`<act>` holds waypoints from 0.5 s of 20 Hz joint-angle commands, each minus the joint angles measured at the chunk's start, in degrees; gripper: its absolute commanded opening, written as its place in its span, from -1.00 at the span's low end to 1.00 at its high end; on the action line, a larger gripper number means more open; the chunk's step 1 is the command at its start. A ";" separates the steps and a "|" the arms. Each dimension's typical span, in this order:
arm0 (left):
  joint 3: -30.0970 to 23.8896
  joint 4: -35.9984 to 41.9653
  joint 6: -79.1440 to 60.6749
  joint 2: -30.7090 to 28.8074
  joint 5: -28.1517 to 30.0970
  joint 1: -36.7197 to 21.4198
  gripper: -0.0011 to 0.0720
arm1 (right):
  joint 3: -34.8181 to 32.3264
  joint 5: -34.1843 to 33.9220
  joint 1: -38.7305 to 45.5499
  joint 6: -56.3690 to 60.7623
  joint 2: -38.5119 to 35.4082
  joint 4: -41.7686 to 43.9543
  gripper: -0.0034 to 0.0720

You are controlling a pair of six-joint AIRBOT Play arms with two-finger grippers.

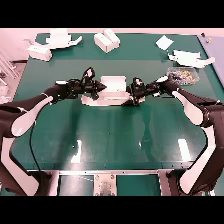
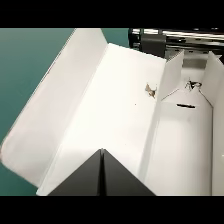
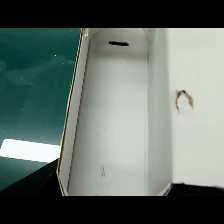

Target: Fold the box and place the chain.

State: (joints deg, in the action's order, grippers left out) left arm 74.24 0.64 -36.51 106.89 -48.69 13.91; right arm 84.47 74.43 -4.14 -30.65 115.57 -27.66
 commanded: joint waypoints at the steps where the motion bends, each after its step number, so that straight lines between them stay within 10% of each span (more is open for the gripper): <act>1: 0.09 -2.12 0.68 0.46 2.47 0.68 -0.92 | 0.04 0.00 -0.02 0.00 -0.02 0.00 0.66; 10: 0.11 -4.81 1.55 0.79 4.42 0.68 -0.92 | 0.04 0.00 -0.02 0.00 -0.02 0.02 0.66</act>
State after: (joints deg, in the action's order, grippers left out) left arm 74.43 -2.81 -35.03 107.50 -45.71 14.57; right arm 84.47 74.46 -4.14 -30.65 115.55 -27.66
